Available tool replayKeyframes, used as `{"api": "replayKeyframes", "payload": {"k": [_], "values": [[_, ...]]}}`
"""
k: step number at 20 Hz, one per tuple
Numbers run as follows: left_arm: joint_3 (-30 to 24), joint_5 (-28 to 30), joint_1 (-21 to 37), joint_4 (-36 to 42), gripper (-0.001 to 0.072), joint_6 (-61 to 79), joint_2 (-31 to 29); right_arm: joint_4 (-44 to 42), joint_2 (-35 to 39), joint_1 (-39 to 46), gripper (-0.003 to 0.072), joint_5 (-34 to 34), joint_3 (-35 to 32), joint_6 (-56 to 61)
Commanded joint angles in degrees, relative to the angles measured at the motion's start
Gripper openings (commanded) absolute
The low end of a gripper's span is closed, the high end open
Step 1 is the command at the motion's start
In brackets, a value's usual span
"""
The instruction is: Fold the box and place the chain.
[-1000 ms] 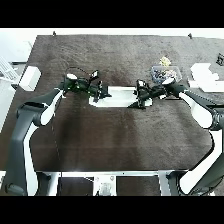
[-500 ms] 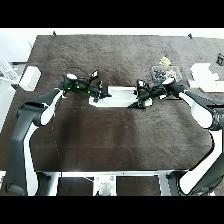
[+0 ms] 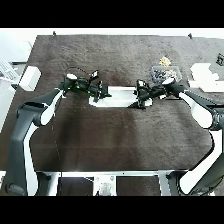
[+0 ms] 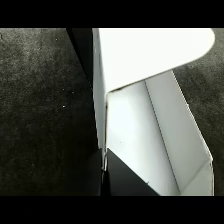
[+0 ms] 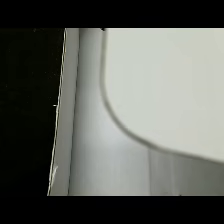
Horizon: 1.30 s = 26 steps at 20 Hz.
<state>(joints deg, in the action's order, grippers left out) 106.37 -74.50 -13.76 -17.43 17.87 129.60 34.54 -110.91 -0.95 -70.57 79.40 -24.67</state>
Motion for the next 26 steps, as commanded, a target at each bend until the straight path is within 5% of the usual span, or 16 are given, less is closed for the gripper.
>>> {"api": "replayKeyframes", "payload": {"k": [1,2,3,9,18,19,20,26], "values": [[0.0,0.0,0.0,2.1,0.0145,0.2,0.0,0.0,0.0,0.0,0.0591,0.0,0.0,0.0],[0.0,0.0,0.0,3.4,0.0363,0.1,0.0,0.0,0.0,0.0,0.0591,0.0,0.0,0.0],[0.0,-0.1,0.0,4.7,0.0416,0.1,0.0,0.0,0.0,0.0,0.0592,0.0,0.0,0.0],[0.5,-2.9,0.7,6.3,0.0416,0.1,-0.3,0.0,0.0,0.0,0.0591,0.0,0.0,0.0],[0.5,-21.3,7.8,13.7,0.0413,0.2,-1.3,0.0,0.0,0.0,0.0591,0.0,0.0,0.0],[0.5,-22.4,8.4,14.3,0.0281,0.2,-2.1,0.0,0.0,0.0,0.0592,0.0,0.0,0.0],[0.5,-24.0,8.8,14.3,0.0039,0.2,-3.1,0.0,0.0,0.0,0.0591,0.0,0.0,0.0],[0.4,-24.3,9.1,13.1,0.0017,-1.4,-12.1,0.0,0.0,0.0,0.0591,0.0,0.0,0.0]]}}
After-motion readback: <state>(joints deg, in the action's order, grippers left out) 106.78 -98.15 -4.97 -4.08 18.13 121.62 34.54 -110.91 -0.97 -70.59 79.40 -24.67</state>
